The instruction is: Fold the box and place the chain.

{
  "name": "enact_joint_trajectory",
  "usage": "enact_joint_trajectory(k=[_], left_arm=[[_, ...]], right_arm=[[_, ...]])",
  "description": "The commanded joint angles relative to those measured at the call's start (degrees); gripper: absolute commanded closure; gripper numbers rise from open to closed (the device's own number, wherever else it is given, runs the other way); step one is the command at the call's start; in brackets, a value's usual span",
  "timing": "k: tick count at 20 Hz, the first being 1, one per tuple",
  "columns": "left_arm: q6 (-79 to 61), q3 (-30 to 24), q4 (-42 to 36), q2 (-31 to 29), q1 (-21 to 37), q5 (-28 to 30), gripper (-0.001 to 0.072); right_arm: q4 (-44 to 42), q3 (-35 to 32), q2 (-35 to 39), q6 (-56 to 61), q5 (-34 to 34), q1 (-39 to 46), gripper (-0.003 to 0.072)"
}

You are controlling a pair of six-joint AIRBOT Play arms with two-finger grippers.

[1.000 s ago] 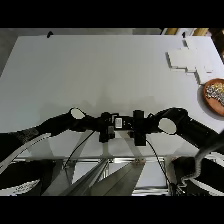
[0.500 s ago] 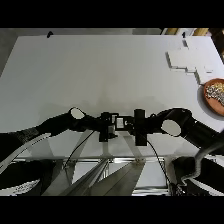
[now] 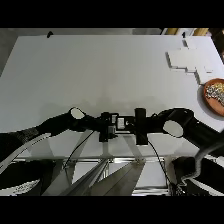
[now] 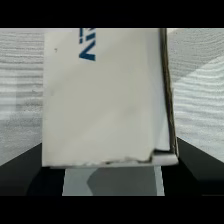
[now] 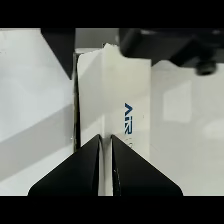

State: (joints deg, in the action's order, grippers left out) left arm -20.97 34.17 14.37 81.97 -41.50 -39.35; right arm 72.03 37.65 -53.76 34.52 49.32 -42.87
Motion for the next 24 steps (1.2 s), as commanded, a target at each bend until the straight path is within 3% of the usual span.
enact_joint_trajectory(k=[1, 7, 8, 9, 12, 13, 16, 20, 23, 24], left_arm=[[0.00, 0.00, 0.02, -0.02, -0.04, 0.09, 0.0540], [0.00, 0.00, 0.02, -0.02, -0.04, 0.09, 0.0540], [0.00, 0.00, 0.02, -0.02, -0.04, 0.09, 0.0540], [0.00, 0.00, 0.02, -0.02, -0.04, 0.09, 0.0540], [0.00, 0.00, 0.02, -0.02, -0.04, 0.09, 0.0540], [0.00, 0.00, 0.02, -0.02, -0.04, 0.09, 0.0540], [0.00, 0.00, 0.02, -0.02, -0.04, 0.09, 0.0540], [0.00, 0.00, 0.02, -0.02, -0.04, 0.09, 0.0540], [0.00, 0.00, 0.02, -0.02, -0.04, 0.09, 0.0540], [0.00, 0.00, 0.02, -0.02, -0.04, 0.09, 0.0540]], right_arm=[[0.17, 0.02, 1.07, 0.00, 0.37, -0.02, 0.0629], [-0.96, 0.00, -1.01, -0.02, -0.07, -0.04, 0.0624], [-1.79, 0.00, -1.64, -0.02, 0.04, -0.04, 0.0615], [-2.58, 0.00, -2.27, -0.04, 0.46, -0.04, 0.0559], [-3.41, 0.00, -3.89, -0.44, 3.32, -0.04, 0.0551], [-3.58, 0.00, -3.85, -0.68, 4.42, -0.04, 0.0530], [-5.99, 0.02, -3.23, -1.60, 6.47, -0.04, 0.0356], [-8.22, 0.02, -1.44, -3.06, 7.50, -0.02, 0.0384], [-8.07, 0.02, -1.36, -3.13, 6.16, -0.02, 0.0602], [-8.02, 0.02, -1.38, -3.08, 5.20, -0.02, 0.0635]])
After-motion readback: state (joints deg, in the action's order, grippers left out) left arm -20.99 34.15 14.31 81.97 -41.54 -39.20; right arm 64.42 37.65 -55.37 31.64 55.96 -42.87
